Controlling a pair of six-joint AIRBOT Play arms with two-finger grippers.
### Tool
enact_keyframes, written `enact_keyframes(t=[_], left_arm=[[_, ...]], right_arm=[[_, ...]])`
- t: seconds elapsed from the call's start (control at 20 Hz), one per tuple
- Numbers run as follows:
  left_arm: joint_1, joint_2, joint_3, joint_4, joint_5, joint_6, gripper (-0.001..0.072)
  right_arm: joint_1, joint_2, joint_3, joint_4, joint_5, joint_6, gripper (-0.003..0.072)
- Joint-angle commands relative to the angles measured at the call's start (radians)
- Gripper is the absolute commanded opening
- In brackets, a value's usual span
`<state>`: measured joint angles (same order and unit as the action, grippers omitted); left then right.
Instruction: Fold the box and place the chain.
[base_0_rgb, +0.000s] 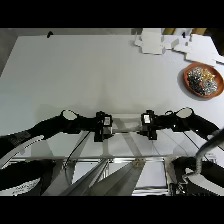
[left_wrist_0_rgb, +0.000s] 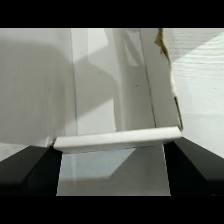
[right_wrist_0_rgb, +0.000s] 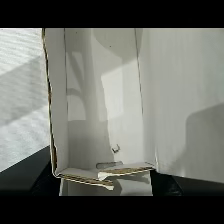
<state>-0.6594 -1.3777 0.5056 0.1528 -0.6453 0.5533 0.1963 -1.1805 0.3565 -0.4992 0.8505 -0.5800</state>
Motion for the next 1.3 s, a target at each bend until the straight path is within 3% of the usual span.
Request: enact_keyframes(t=[0.0,0.45,0.7,0.85,0.9,1.25], left_arm=[[-0.011,-0.008,0.002,-0.029,0.029,0.011,0.0652],[-0.010,-0.009,0.002,-0.045,-0.008,0.056,0.0654],[-0.010,-0.009,0.002,-0.066,0.006,0.056,0.0621],[-0.010,-0.009,0.002,-0.066,0.006,0.056,0.0315],[-0.010,-0.009,0.002,-0.066,0.006,0.056,0.0269],[-0.010,-0.009,0.002,-0.066,0.005,0.056,0.0276]], right_arm=[[0.000,0.000,0.001,0.000,0.002,-0.001,0.0396],[0.000,0.000,0.001,0.000,0.002,-0.001,0.0396],[0.000,0.000,0.001,0.000,0.002,-0.001,0.0396],[0.000,0.000,0.001,0.000,0.002,-0.001,0.0396],[0.000,0.000,0.001,0.000,0.002,-0.001,0.0396],[0.000,0.000,0.001,0.000,0.002,-0.001,0.0396]])
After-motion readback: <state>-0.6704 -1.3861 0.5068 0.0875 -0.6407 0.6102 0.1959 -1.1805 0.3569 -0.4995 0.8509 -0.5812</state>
